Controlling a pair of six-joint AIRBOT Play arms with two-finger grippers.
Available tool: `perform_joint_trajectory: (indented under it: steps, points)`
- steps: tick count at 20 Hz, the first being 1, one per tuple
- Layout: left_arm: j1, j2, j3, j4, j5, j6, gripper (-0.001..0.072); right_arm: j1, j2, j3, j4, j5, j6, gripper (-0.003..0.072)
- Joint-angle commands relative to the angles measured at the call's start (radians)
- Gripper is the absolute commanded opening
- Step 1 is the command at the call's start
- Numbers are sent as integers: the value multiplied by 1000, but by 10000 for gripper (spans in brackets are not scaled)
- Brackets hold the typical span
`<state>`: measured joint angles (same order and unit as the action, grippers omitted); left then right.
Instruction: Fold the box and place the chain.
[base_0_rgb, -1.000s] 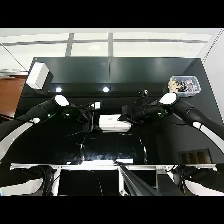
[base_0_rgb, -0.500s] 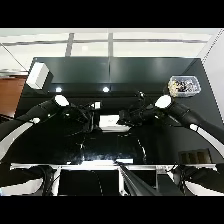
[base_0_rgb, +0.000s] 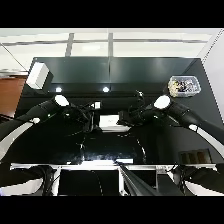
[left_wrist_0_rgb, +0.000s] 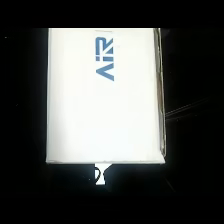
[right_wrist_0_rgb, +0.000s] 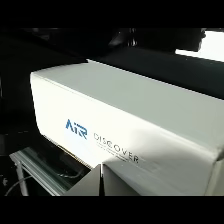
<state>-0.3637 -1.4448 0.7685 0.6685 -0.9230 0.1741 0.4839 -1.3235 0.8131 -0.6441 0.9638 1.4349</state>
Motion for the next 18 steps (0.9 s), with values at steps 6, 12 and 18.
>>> perform_joint_trajectory:
  steps: [6, 12, 18]
  points:
    - [3, 19, 1, 20, -2, -60, 720, -236, 184, 140, -35, 140, -42, 21]
    - [5, 215, 2, 232, -22, -346, 720, -488, 262, 140, -49, 211, -46, 22]
    - [-23, 307, 37, 55, -11, -367, 720, -519, 262, 140, -113, 205, -59, 22]
